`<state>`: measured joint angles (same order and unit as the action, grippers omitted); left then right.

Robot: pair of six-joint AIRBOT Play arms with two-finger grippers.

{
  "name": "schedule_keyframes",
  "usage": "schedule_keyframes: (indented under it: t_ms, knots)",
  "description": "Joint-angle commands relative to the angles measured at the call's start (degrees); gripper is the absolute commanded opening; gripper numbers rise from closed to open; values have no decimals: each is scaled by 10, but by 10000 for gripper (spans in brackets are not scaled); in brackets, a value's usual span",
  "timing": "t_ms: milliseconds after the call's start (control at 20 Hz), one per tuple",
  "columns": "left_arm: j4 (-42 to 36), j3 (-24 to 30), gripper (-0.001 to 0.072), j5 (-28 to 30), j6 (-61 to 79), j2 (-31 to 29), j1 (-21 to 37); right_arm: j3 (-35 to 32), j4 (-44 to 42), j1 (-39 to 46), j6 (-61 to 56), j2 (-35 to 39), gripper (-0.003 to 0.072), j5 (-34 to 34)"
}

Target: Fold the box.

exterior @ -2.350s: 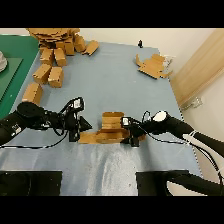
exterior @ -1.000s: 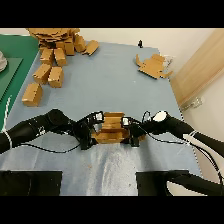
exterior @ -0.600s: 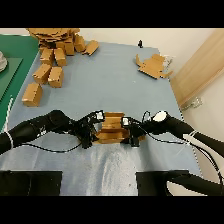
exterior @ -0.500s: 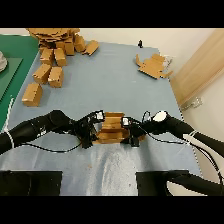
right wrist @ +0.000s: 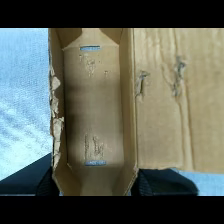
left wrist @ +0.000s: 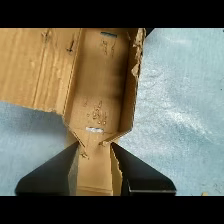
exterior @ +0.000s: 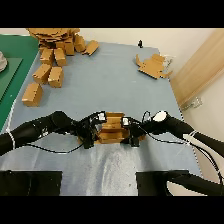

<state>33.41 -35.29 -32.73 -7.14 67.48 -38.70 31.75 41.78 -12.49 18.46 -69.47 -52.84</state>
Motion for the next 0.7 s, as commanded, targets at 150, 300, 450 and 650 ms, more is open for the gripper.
schedule_keyframes:
  t_ms: [150,300,450,650]
  knots:
    - [0,-6,51,24,0,1,-13,0,0,0,0,0,495,0]
    - [-1,-8,50,28,0,2,-13,0,0,0,0,0,494,0]
    - [-6,-15,49,27,0,12,-19,0,0,0,0,0,495,0]
    - [-6,-25,11,28,1,24,-35,0,0,0,0,0,494,0]
